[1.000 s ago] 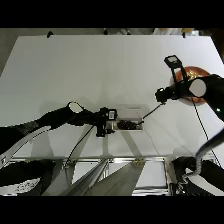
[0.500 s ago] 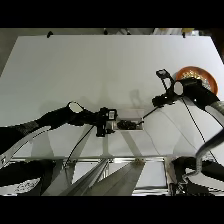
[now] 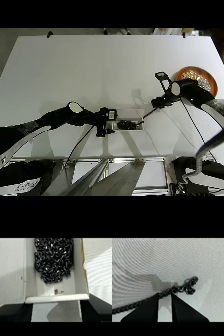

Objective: Fold the box and place the chain.

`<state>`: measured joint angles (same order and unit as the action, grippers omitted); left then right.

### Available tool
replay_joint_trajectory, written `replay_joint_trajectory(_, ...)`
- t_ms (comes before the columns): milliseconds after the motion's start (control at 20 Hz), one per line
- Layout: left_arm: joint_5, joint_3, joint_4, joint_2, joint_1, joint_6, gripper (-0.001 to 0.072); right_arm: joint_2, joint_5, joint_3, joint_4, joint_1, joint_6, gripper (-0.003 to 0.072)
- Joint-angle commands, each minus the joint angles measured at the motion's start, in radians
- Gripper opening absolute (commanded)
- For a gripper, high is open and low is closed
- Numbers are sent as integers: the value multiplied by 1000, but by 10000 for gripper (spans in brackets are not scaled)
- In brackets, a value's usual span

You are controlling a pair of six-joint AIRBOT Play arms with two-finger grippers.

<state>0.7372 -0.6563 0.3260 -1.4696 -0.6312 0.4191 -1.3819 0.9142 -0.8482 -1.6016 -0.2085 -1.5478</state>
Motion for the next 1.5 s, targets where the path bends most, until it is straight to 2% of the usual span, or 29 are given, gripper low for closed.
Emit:
replay_joint_trajectory(0,0,-1,0,0,0,0,391,-3,23,1,3,1,-1,154)
replay_joint_trajectory(150,0,-1,0,0,0,0,391,-3,49,1,4,1,0,145)
replay_joint_trajectory(200,0,-1,0,0,0,0,391,-3,54,1,4,1,0,78)
replay_joint_trajectory(250,0,-1,0,0,0,1,391,-3,56,2,4,1,-1,53)
replay_joint_trajectory(450,0,-1,0,0,0,0,391,-3,56,2,10,1,-2,62)
replay_joint_trajectory(500,0,-1,0,0,0,0,391,-3,56,2,11,1,-2,56)
replay_joint_trajectory(550,0,-1,0,0,0,0,391,-3,58,2,12,1,-2,17)
replay_joint_trajectory(850,0,-1,0,0,0,0,391,40,96,2,13,1,0,17)
replay_joint_trajectory(1050,0,-1,0,0,0,0,391,154,145,2,94,0,20,17)
replay_joint_trajectory(1450,0,-1,0,0,0,0,391,548,340,2,464,0,200,17)
